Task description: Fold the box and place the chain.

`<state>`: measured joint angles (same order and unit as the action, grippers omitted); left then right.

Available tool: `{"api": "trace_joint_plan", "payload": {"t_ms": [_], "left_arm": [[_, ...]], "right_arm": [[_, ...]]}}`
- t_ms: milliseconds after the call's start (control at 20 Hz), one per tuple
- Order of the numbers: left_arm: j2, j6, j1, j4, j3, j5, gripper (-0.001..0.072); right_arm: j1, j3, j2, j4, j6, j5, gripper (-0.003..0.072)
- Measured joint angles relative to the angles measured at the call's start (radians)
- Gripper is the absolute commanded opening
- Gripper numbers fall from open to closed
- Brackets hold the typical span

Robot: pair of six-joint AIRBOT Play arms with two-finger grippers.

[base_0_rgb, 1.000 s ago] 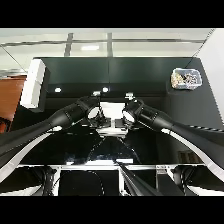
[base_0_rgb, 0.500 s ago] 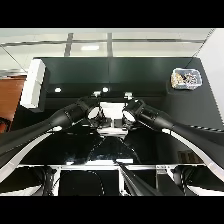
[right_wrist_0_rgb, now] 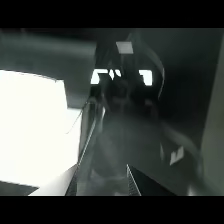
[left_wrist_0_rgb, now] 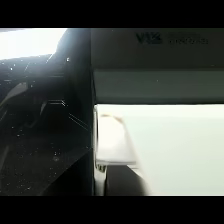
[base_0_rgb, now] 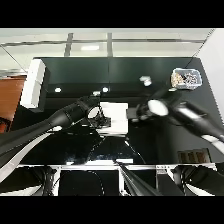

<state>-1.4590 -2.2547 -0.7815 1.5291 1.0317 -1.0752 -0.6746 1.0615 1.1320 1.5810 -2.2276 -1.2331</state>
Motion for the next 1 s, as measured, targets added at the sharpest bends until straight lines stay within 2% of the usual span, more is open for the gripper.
{"api": "trace_joint_plan", "payload": {"t_ms": [50,100,150,250,350,500,650,800,850,1000], "left_arm": [[0.000,0.000,0.000,0.000,0.000,0.000,0.0027],[0.000,0.000,0.000,0.000,0.000,0.000,0.0027],[0.000,0.000,0.000,0.000,0.000,0.000,0.0027],[0.000,0.000,0.000,0.000,0.000,0.000,0.0027],[0.000,0.000,0.000,0.000,0.000,0.000,0.0028],[0.000,0.000,0.000,0.000,0.000,0.000,0.0028],[0.000,0.000,0.000,0.000,0.000,0.000,0.0027],[0.000,0.000,0.000,0.000,0.000,0.000,0.0028],[0.000,0.000,0.000,0.000,0.000,0.000,0.0027],[0.000,0.000,0.000,0.000,0.000,0.000,0.0027]], "right_arm": [[0.029,0.000,-0.039,0.051,0.006,-0.013,0.0354],[0.065,0.000,-0.071,0.115,0.012,-0.024,0.0482],[0.105,-0.004,-0.090,0.178,0.016,-0.031,0.0645],[0.211,-0.022,-0.107,0.271,0.043,0.006,0.0646],[0.339,-0.038,-0.084,0.314,0.079,0.106,0.0646],[0.539,0.013,0.034,0.315,0.112,0.269,0.0646],[0.684,0.187,0.232,0.290,0.151,0.331,0.0645],[0.784,0.431,0.466,0.247,0.172,0.285,0.0635],[0.812,0.508,0.543,0.215,0.176,0.252,0.0555],[0.877,0.663,0.709,0.116,0.182,0.188,0.0555]]}}
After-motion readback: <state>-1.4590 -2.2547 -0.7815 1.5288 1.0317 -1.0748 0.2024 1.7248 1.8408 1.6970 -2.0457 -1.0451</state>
